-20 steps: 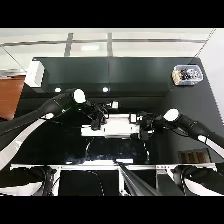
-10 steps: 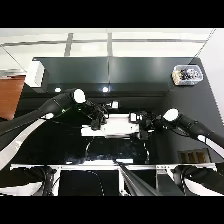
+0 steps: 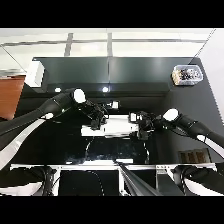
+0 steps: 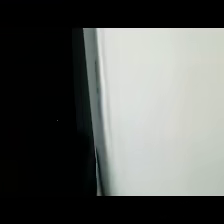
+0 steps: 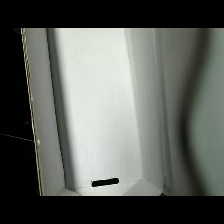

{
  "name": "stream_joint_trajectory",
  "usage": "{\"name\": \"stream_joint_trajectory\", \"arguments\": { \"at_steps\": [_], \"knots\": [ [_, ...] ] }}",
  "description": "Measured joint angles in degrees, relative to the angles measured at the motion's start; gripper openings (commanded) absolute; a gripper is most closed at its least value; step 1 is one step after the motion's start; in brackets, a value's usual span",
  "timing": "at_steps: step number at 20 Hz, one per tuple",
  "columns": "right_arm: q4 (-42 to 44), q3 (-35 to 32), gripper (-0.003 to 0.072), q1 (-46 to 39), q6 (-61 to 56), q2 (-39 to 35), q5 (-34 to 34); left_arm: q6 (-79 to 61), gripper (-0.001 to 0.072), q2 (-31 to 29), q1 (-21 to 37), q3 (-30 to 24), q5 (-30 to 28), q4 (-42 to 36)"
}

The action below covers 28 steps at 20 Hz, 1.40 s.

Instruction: Fold the box and place the chain.

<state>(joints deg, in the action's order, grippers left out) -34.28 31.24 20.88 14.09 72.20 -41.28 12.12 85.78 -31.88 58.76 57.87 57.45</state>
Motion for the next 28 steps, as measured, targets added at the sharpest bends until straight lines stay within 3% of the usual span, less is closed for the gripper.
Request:
{"name": "stream_joint_trajectory", "arguments": {
  "at_steps": [1,4,5,6,7,10,13,18,22,25,28],
  "knots": [
    [0.0,0.0,0.0433,0.0,0.0,0.0,-0.1,1.0,0.0707,-0.3,0.2,0.5,-0.2,0.7],
    [-0.2,0.0,0.0432,0.0,-0.2,0.0,-0.3,7.3,0.0692,-1.3,1.5,2.9,1.2,5.7],
    [-0.2,0.0,0.0358,0.0,-0.4,0.0,-0.3,10.1,0.0582,-1.6,2.2,4.0,2.7,8.2],
    [-0.2,0.0,0.0181,0.0,-0.6,0.0,-0.3,13.2,0.0358,-1.7,3.1,5.4,4.9,11.2],
    [-0.3,0.0,0.0129,0.0,-0.6,0.0,-0.4,16.4,0.0027,-1.9,4.3,6.9,7.7,13.9],
    [-0.3,0.0,0.0127,0.0,-0.7,0.0,-0.4,24.2,0.0019,-2.2,8.8,10.0,19.1,17.9],
    [-0.3,0.0,0.0127,0.0,-0.8,0.0,-0.6,29.7,0.0017,-4.3,13.4,8.4,25.1,12.0],
    [-0.2,0.0,0.0127,0.0,-0.9,0.0,-0.8,24.9,0.0020,-14.6,16.4,-9.3,18.0,-13.0],
    [-0.2,0.0,0.0127,0.0,-1.0,0.0,-0.9,18.0,0.0022,-18.4,15.0,-20.5,13.1,-30.5],
    [-0.2,0.0,0.0127,0.0,-1.0,0.0,-0.9,15.4,0.0022,-18.3,12.9,-22.1,5.6,-36.1],
    [-0.2,0.0,0.0127,0.0,-1.0,0.0,-0.9,13.5,0.0021,-16.8,11.6,-19.5,-1.2,-38.1]
  ]
}}
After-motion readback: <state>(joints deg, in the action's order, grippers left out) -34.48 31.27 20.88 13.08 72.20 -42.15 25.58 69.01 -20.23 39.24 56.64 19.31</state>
